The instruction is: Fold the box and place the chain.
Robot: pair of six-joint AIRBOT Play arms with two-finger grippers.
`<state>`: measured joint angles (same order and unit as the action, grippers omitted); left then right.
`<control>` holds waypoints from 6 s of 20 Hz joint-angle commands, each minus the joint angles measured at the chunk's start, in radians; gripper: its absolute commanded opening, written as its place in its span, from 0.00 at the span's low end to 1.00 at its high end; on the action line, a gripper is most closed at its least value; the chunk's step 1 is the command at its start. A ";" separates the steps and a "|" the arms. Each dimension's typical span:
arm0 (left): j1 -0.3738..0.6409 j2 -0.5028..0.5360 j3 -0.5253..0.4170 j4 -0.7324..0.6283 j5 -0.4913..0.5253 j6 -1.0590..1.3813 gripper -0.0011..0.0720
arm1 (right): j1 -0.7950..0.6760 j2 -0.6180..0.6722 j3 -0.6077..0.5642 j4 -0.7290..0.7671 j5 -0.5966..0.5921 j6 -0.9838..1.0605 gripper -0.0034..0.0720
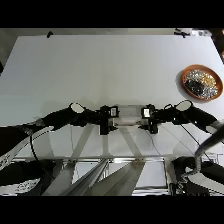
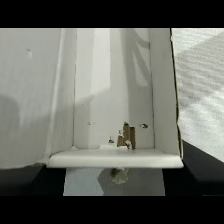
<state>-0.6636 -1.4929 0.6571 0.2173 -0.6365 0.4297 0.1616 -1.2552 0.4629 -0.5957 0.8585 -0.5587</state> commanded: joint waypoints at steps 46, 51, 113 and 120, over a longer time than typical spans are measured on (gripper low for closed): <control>-0.001 -0.001 0.000 0.000 -0.004 0.000 0.25 | 0.000 0.132 0.021 0.024 -0.177 0.640 0.06; -0.001 -0.001 0.000 0.000 -0.004 0.000 0.25 | 0.000 0.240 0.118 0.003 -0.111 0.643 0.05; -0.001 -0.001 0.000 0.000 -0.004 0.000 0.25 | 0.231 0.161 0.045 -0.381 -0.091 0.501 0.27; -0.001 -0.001 0.000 0.000 -0.004 0.000 0.25 | 0.073 0.222 0.045 -0.501 0.052 0.610 0.08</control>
<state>-0.6640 -1.4937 0.6571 0.2123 -0.6357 0.4240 0.3008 -1.0573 0.5079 -1.0229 0.8345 -0.0051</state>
